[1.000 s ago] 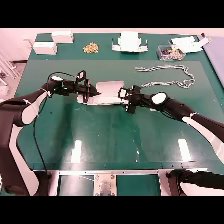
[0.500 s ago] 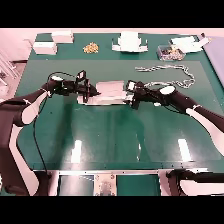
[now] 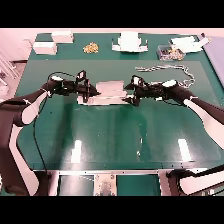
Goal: Fold the box and place the chain.
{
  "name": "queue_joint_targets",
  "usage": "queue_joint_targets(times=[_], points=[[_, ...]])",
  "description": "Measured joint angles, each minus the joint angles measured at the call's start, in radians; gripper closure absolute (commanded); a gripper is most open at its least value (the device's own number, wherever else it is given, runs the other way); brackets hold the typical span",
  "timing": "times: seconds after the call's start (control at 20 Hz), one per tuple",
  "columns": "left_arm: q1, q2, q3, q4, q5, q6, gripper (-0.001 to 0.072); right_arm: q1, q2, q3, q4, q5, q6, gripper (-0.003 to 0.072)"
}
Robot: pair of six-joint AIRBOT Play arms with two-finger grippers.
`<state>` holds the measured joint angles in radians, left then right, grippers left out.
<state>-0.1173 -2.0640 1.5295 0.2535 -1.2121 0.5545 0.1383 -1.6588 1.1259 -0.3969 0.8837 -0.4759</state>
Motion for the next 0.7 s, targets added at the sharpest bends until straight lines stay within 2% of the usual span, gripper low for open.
queue_joint_targets(times=[0.4, 0.7], points=[[0.0, 0.0, 0.0, 0.0, -0.001, 0.0, 0.0691, -0.013, -0.104, 0.087, -0.009, 0.124, -0.029, 0.0015], [0.0, 0.0, 0.0, 0.0, 0.0, 0.0, 0.069, -0.016, -0.131, 0.105, -0.012, 0.19, -0.052, 0.0015]])
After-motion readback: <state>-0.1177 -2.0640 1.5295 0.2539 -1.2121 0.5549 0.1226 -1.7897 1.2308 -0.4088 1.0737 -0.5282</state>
